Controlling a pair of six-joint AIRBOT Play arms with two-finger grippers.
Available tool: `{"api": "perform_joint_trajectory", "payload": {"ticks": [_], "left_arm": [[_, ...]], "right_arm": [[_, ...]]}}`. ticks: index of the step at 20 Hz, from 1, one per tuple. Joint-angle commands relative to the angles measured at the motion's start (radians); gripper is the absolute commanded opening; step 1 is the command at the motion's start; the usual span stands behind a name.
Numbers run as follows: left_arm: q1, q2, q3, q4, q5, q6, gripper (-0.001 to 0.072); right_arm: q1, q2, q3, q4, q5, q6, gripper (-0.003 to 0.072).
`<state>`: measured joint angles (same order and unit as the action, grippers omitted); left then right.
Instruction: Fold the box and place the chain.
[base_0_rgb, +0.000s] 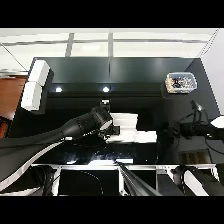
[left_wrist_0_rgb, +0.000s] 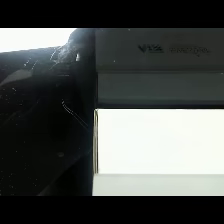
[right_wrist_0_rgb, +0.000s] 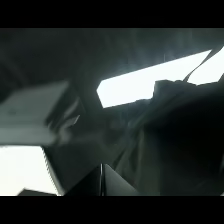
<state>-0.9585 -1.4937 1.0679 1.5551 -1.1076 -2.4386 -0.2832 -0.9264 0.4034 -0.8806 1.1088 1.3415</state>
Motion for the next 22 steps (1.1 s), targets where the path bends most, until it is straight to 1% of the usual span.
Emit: {"api": "perform_joint_trajectory", "payload": {"ticks": [1, 3, 6, 9, 12, 13, 14, 15, 19, 22], "left_arm": [[0.0, 0.0, -0.001, 0.0, 0.0, 0.0, 0.0027], [0.0, 0.0, -0.001, 0.0, 0.0, 0.0, 0.0027], [0.0, 0.0, -0.001, 0.0, 0.0, 0.0, 0.0027], [0.0, 0.0, -0.001, 0.0, 0.0, 0.0, 0.0027], [0.0, 0.0, -0.001, 0.0, 0.0, 0.0, 0.0027], [0.0, 0.0, -0.001, 0.0, 0.0, 0.0, 0.0027], [0.0, 0.0, -0.001, 0.0, 0.0, 0.0, 0.0027], [0.0, 0.0, -0.001, 0.0, 0.0, 0.0, 0.0027], [0.0, 0.0, -0.001, 0.0, 0.0, 0.0, 0.0027], [0.0, 0.0, -0.001, 0.0, 0.0, 0.0, 0.0027]], "right_arm": [[0.016, -0.123, -0.05, 0.126, 0.065, -0.041, 0.0015], [0.08, -0.176, -0.05, 0.18, 0.056, -0.092, 0.0015], [0.164, -0.218, -0.05, 0.252, 0.049, -0.164, 0.0016], [0.215, -0.224, -0.049, 0.307, 0.043, -0.225, 0.0016], [0.227, -0.223, -0.048, 0.452, 0.088, -0.369, 0.0017], [0.227, -0.223, -0.046, 0.494, 0.108, -0.415, 0.0066], [0.227, -0.223, -0.042, 0.506, 0.117, -0.414, 0.0367], [0.227, -0.223, -0.038, 0.502, 0.131, -0.415, 0.0612], [0.229, -0.223, -0.026, 0.515, 0.145, -0.415, 0.0612], [0.297, -0.223, -0.01, 0.517, 0.086, -0.399, 0.0611]]}}
